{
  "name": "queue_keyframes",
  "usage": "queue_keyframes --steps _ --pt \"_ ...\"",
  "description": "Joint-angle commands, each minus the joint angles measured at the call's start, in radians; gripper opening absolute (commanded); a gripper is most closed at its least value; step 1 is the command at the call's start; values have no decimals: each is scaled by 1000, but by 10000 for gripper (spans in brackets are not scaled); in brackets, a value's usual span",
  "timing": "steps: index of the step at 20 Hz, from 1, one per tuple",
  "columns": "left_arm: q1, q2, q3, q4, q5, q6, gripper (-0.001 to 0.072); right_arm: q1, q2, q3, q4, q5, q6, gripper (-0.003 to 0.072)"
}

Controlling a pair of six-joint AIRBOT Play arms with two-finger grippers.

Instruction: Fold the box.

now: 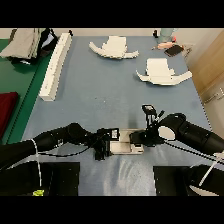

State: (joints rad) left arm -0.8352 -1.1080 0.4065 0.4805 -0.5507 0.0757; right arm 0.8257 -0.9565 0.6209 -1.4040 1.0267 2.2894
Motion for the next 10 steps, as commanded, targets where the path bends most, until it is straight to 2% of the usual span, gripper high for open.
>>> queue_keyframes --steps 1,5,10 --pt "0 -1 1 1 1 2 471 9 -10 5 -14 26 36 346" --pt "0 -1 1 1 1 2 472 12 -31 5 -29 108 68 347" --pt "0 -1 1 1 1 2 471 12 -31 5 -37 119 87 360"
